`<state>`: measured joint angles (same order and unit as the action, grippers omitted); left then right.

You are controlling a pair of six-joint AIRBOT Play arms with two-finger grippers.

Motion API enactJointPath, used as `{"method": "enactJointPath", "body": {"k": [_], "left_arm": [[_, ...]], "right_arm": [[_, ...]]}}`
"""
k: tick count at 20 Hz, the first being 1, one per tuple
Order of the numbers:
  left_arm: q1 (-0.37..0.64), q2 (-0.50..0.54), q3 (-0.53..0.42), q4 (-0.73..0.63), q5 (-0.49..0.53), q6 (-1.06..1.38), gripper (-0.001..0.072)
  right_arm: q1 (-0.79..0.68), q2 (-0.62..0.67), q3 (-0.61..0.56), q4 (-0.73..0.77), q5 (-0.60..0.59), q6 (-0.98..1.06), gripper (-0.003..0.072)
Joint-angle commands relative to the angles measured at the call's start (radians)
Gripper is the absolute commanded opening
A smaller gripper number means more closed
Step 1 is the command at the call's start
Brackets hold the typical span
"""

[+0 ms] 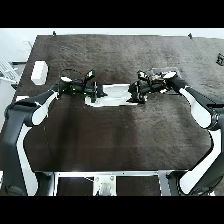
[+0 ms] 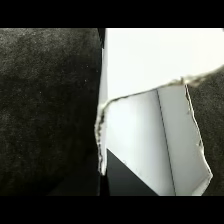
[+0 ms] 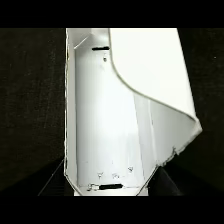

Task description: Fold the box and place the chain.

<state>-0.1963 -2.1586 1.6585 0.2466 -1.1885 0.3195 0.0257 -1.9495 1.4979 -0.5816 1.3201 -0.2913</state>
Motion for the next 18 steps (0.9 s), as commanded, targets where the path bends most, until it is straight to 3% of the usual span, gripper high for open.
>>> {"method": "enactJointPath", "body": {"k": [1,18], "left_arm": [[0.000,0.000,0.000,0.000,0.002,0.000,0.0019],[0.000,0.000,0.000,0.000,0.002,0.000,0.0019]], "right_arm": [[0.008,-0.008,0.001,-0.006,0.015,0.000,0.0605],[0.035,-0.034,0.001,-0.003,-0.021,-0.004,0.0665]]}}
